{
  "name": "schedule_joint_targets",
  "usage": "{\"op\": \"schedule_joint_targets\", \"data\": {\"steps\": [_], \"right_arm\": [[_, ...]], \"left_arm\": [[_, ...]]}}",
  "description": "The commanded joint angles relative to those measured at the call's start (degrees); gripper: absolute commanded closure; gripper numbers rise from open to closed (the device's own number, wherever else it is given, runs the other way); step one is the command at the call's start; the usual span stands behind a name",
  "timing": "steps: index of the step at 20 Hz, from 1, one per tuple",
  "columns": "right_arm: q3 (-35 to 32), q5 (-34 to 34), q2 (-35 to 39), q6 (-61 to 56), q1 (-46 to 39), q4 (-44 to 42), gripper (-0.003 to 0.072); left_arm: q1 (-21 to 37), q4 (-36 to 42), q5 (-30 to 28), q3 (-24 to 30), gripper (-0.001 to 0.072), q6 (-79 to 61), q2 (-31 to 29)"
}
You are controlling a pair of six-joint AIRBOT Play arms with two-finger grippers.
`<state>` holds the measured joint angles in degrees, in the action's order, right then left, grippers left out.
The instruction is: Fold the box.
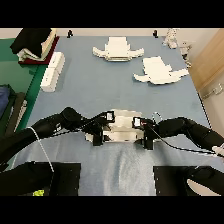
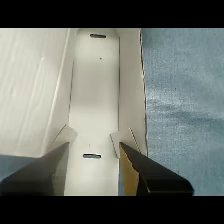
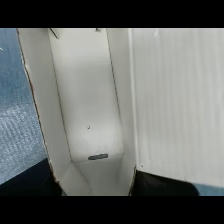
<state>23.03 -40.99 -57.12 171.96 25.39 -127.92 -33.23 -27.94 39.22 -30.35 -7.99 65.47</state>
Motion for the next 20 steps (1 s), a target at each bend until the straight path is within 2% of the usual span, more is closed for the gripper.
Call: {"op": "schedule_joint_targets", "data": {"steps": [1,2,5,11,14,17,20], "right_arm": [[-0.02,0.02,0.04,0.04,0.02,0.00,0.0279],[-0.02,0.00,0.04,0.04,0.02,0.00,0.0279],[-0.02,0.00,0.04,0.04,0.02,0.00,0.0279],[-0.02,0.00,0.04,0.04,0.02,0.00,0.0279],[-0.02,0.00,0.04,0.04,0.02,0.00,0.0279],[-0.02,0.00,0.04,0.04,0.02,0.00,0.0279],[-0.02,0.00,0.04,0.04,0.02,0.00,0.0279]], "left_arm": [[0.04,-1.84,0.20,-0.04,0.0505,2.73,-0.28],[0.04,-4.94,0.39,-0.15,0.0691,5.16,-0.94],[0.04,-15.04,0.61,-0.76,0.0693,21.90,-4.48],[0.55,-40.52,9.09,-2.27,0.0694,64.78,-17.84],[7.17,-49.44,13.66,-2.25,0.0694,92.83,-21.92],[19.47,-46.12,21.18,-2.10,0.0694,96.32,-21.09],[27.58,-33.46,21.68,-0.07,0.0694,89.39,-19.21]]}}
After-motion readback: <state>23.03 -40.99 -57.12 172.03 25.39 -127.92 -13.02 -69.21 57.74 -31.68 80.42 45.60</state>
